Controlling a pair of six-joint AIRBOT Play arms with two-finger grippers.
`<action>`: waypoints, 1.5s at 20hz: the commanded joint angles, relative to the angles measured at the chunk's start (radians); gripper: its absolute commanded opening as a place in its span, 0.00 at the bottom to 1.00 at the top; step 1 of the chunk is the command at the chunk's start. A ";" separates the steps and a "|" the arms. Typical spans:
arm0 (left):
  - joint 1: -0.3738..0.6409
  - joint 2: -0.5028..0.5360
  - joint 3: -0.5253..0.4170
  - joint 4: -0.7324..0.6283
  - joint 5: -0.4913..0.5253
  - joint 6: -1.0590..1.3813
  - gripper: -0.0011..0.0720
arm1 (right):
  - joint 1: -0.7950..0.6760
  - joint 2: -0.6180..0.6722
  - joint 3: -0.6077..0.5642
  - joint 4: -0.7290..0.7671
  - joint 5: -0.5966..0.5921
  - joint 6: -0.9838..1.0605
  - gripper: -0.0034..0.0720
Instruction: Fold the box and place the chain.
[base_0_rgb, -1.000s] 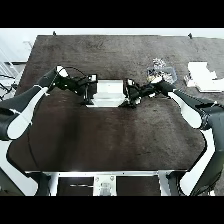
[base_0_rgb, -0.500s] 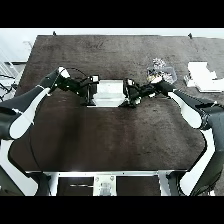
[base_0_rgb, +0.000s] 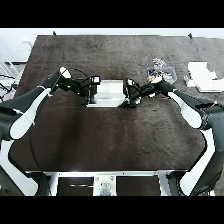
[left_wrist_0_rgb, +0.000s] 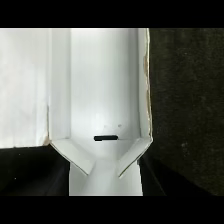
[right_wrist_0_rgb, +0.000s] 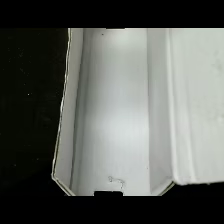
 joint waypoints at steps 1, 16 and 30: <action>0.000 0.000 0.000 -0.001 0.000 0.000 0.67 | 0.000 0.000 0.000 0.000 0.001 0.000 0.74; -0.002 -0.040 0.000 -0.187 0.003 0.069 0.49 | 0.000 0.000 0.000 0.000 0.001 0.000 0.74; -0.002 -0.052 -0.003 -0.187 -0.004 0.079 0.76 | 0.000 0.000 0.000 0.000 0.001 0.000 0.74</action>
